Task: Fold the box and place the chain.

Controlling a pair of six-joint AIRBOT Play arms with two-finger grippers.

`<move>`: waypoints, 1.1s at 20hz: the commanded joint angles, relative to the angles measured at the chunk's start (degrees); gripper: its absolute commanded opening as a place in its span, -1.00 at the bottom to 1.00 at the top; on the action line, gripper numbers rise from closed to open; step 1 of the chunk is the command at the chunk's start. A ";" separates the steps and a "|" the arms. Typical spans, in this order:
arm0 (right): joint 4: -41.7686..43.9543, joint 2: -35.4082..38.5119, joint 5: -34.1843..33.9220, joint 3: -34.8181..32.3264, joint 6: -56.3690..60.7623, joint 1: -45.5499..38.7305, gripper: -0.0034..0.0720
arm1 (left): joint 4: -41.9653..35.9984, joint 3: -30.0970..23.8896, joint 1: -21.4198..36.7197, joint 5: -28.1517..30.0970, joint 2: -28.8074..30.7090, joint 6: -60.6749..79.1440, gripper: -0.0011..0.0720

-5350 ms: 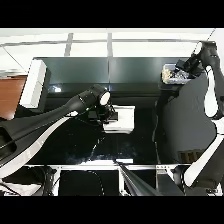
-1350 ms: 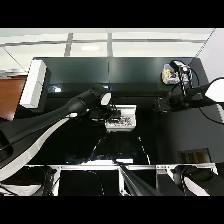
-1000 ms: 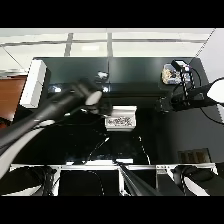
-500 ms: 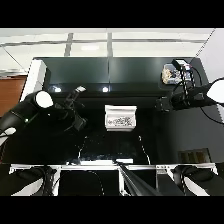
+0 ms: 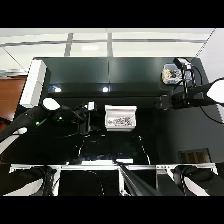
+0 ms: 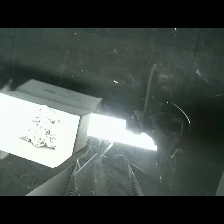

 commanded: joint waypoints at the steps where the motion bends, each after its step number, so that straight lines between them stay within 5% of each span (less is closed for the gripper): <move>1: 0.26 0.04 -0.31 0.00 0.94 -0.02 0.08 | -6.45 0.70 -0.24 0.79 -4.17 7.91 1.00; 4: 0.52 0.04 -0.31 0.00 0.94 0.00 0.08 | -10.36 1.66 -0.28 1.40 -5.70 8.07 1.00; 22: 2.51 0.02 -4.48 0.00 0.87 0.00 0.08 | -4.24 4.13 -4.33 1.84 -7.76 1.40 1.00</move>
